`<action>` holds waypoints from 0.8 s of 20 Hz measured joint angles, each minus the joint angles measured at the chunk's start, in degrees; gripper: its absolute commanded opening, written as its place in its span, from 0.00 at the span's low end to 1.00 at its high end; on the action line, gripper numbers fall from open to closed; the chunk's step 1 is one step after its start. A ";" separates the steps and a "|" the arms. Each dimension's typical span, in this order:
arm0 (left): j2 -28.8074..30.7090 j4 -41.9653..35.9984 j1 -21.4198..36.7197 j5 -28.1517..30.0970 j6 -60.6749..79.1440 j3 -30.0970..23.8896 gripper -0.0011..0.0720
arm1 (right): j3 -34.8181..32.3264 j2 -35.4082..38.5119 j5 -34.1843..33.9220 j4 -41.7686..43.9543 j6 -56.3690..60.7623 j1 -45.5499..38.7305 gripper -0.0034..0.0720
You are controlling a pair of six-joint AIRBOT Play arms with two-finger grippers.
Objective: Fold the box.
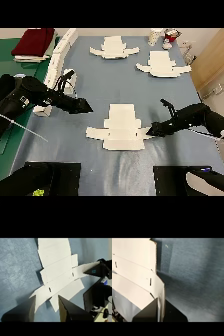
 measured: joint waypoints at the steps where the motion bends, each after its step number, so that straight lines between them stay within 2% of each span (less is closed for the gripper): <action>1: 0.00 -0.15 0.00 0.04 0.13 0.00 0.57 | 0.24 -0.55 -0.26 0.42 -1.09 -0.02 0.04; 4: -0.52 -0.44 0.31 0.35 1.92 0.02 0.57 | -0.24 0.42 -1.27 1.60 -4.59 -0.02 0.04; 7: -3.06 -1.51 1.36 0.09 5.09 0.13 0.57 | -3.45 6.29 -1.44 2.21 -6.84 0.00 0.04; 11: -9.49 -5.42 1.60 -1.05 11.74 0.20 0.57 | -8.33 14.78 0.35 2.58 -8.07 0.00 0.04; 16: -19.10 -12.72 0.35 -1.29 20.48 0.39 0.57 | -10.19 18.56 1.57 2.93 -8.48 0.00 0.04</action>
